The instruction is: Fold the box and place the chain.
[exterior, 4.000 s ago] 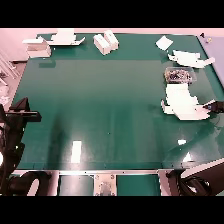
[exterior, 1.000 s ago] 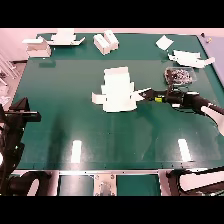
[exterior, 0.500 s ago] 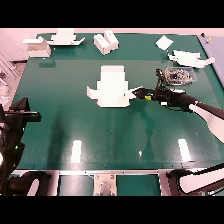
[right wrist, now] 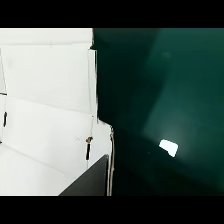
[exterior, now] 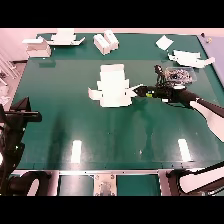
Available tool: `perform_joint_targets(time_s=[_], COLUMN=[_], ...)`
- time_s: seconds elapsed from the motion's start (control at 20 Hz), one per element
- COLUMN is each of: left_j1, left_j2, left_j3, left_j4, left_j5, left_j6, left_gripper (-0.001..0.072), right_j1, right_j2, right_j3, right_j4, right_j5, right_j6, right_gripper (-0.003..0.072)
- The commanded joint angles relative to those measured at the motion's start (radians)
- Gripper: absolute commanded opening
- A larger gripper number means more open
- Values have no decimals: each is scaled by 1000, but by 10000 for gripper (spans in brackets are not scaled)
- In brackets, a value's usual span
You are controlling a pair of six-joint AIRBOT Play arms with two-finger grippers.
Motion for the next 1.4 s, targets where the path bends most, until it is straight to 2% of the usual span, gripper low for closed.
perform_joint_targets(time_s=[0.0,0.15,0.6,0.75,0.9,0.95,1.0,1.05,1.1,1.35], left_j1=[1,1,1,1,1,1,1,1,1,1], left_j2=[0,0,0,0,0,0,0,0,0,-15], left_j3=[1,1,1,1,1,1,1,1,1,2], left_j4=[1,1,0,0,0,0,0,0,0,0], left_j5=[0,-8,-135,-194,-202,-241,-281,-292,-284,-292], left_j6=[0,0,-2,3,2,2,5,1,-29,-75], left_gripper=[20,20,20,20,20,20,64,406,535,530], right_j1=[-7,-14,3,8,8,8,8,8,8,8], right_j2=[-4,-11,-29,-47,-51,-51,-51,-51,-51,-51], right_j3=[34,33,33,32,32,32,32,32,32,32], right_j4=[-89,-73,45,50,50,50,49,47,46,35], right_j5=[18,19,-28,-27,-27,-27,-26,-26,-22,-18], right_j6=[53,54,53,53,48,45,45,45,45,36], right_gripper=[4,4,4,3,4,4,4,4,4,4])
